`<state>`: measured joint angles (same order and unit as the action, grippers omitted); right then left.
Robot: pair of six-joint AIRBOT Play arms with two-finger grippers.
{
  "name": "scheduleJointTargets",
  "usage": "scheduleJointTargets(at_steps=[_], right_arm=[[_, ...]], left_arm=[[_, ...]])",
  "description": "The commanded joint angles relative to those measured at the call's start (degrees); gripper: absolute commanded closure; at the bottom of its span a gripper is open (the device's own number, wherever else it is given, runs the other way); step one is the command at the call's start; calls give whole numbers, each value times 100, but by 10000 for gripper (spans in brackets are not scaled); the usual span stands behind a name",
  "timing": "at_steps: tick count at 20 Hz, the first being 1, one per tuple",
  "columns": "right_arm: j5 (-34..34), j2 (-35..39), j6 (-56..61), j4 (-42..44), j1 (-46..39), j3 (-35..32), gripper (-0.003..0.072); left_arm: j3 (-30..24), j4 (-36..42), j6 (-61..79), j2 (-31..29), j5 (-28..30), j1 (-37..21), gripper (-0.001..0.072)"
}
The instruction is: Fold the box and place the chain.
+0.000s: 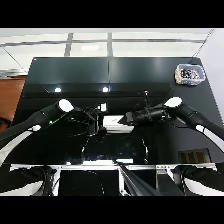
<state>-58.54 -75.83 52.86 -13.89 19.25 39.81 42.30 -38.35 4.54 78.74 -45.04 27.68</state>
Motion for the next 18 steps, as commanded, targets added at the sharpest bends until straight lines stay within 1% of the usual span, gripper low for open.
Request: scheduleJointTargets(at_steps=[1,4,11,18], right_arm=[[227,-190,92,-33,63,-22,671],[304,-284,282,-361,76,-22,671],[592,-337,289,-671,76,-22,671],[608,-332,162,-732,74,-15,671]], left_arm=[[-2,-2,0,2,0,2,357],[-2,-2,2,2,0,2,357],[-2,-2,2,2,0,2,357],[-2,0,0,2,-4,2,357]])
